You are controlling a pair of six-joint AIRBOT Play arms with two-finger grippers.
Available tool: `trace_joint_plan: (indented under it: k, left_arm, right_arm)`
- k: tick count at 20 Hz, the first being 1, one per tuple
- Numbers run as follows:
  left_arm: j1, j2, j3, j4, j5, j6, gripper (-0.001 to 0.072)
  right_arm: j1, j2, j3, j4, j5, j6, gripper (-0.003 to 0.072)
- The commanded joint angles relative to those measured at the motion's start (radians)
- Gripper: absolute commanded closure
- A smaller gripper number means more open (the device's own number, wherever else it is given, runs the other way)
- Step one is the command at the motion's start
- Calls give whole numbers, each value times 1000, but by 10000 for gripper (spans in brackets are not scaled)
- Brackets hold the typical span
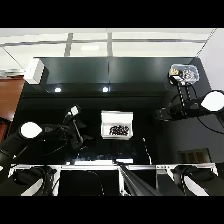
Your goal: Fold the box and place the chain.
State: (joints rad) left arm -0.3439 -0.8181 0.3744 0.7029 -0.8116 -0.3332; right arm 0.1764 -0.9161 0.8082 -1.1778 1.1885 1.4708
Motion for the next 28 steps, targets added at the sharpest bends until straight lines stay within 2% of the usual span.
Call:
trace_joint_plan:
  k: [1,5,6,10,15,28]
  left_arm:
    - [-31,-52,4,-83,121,436,-2]
    - [-31,-283,112,-87,13,620,-2]
    - [-31,-332,138,-91,15,622,-2]
    - [-25,-471,217,-146,-44,642,-2]
    - [-38,-485,236,-153,-81,640,-2]
    - [-83,-486,236,-119,-58,610,-1]
  right_arm:
    - [0,-1,-11,4,-24,19,367]
    - [0,-1,-14,23,-77,30,367]
    - [0,-1,-14,25,-80,31,367]
    - [0,-1,-14,26,-85,37,367]
    - [0,-1,-14,37,-102,37,367]
    - [0,-1,-16,40,-117,36,367]
